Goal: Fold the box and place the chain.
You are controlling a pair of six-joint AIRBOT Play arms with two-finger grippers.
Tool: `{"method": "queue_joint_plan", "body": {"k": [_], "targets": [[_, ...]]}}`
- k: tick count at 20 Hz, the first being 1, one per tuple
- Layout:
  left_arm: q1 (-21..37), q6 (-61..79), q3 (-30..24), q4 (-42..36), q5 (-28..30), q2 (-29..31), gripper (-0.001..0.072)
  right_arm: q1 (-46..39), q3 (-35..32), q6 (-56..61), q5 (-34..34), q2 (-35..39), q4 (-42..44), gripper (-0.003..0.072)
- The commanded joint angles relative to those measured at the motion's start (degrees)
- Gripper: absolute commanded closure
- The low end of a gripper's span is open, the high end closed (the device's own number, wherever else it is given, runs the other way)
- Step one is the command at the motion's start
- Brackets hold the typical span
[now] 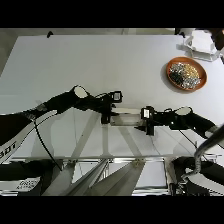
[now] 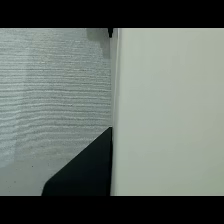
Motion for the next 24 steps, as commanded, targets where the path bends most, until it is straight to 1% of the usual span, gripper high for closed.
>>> {"method": "queue_joint_plan", "body": {"k": [1, 9, 11, 12, 13, 14, 15, 17, 20, 22, 24], "targets": [[-0.02, 0.0, 0.0, 0.0, 0.0, -0.02, 0.0701, 0.04, 0.02, 0.0, 0.15, -0.02, -0.09, 0.0364], [-0.02, -0.02, 0.0, -0.72, 0.39, -0.02, 0.0701, 0.04, 0.02, 0.0, 0.15, -0.02, -0.09, 0.0364], [-0.02, -0.02, 0.0, -0.37, -0.39, 0.02, 0.0699, 0.04, 0.02, 0.0, 0.15, -0.02, -0.09, 0.0364], [0.04, 0.0, 0.02, -0.22, -0.44, 0.09, 0.0665, 0.04, 0.02, 0.0, 0.15, -0.02, -0.09, 0.0364], [0.09, -0.02, 0.02, -0.2, -0.44, 0.17, 0.0503, 0.04, 0.02, 0.0, 0.15, -0.02, -0.09, 0.0364], [0.15, -0.09, 0.0, -0.04, -0.46, 0.44, 0.0237, 0.04, 0.02, 0.0, 0.15, -0.02, -0.09, 0.0364], [0.31, -0.83, 0.0, 0.35, -0.79, 0.9, 0.0075, 0.04, 0.02, 0.0, 0.15, -0.02, -0.13, 0.0364], [1.07, -3.15, 0.0, 2.01, -1.68, 2.56, 0.0069, 0.04, 0.02, 0.0, 0.15, -0.02, -0.24, 0.0364], [3.26, -8.81, 0.0, 6.99, -3.56, 6.54, 0.0069, 0.04, 0.02, 0.0, 0.15, -0.02, -0.26, 0.0364], [5.38, -12.83, 0.0, 10.82, -6.99, 9.66, 0.0069, 0.04, 0.02, 0.0, 0.15, -0.02, -0.26, 0.0364], [7.34, -17.42, 0.0, 12.83, -11.41, 12.72, 0.0092, 0.04, 0.02, 0.0, 0.15, -0.02, -0.26, 0.0364]]}}
